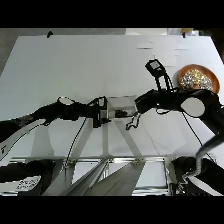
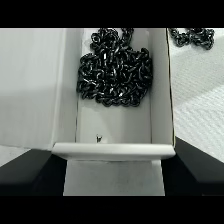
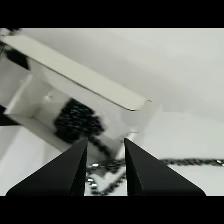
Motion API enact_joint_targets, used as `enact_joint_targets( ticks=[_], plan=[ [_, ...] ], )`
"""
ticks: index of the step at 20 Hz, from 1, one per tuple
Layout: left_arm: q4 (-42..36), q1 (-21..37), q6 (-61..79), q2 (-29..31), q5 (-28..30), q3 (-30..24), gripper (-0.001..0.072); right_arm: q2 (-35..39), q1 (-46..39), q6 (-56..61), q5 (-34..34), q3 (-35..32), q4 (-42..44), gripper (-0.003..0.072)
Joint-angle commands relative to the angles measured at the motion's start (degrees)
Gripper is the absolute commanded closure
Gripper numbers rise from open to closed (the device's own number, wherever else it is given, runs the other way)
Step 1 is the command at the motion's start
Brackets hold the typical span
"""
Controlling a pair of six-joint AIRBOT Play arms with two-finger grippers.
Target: Fold the box and place the chain.
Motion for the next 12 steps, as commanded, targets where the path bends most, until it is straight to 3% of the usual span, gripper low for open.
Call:
enact_joint_targets(
  ticks=[1,4,8,12],
  plan=[
    [0.0,0.0,0.0,0.0,0.0,0.0,0.0695,-3.3,-4.5,-4.9,1.2,0.0,-2.6,0.0422],
    [0.0,0.0,0.0,0.0,0.0,0.0,0.0695,-3.7,-9.2,-30.6,2.0,0.0,0.1,0.0489],
    [0.0,0.0,0.0,0.0,0.0,0.0,0.0695,-4.4,-13.7,-70.8,10.1,-0.3,5.0,0.0485],
    [0.0,0.0,0.0,0.0,0.0,0.0,0.0695,-8.0,-13.7,-83.7,10.1,-3.0,9.7,0.0485]
  ],
)
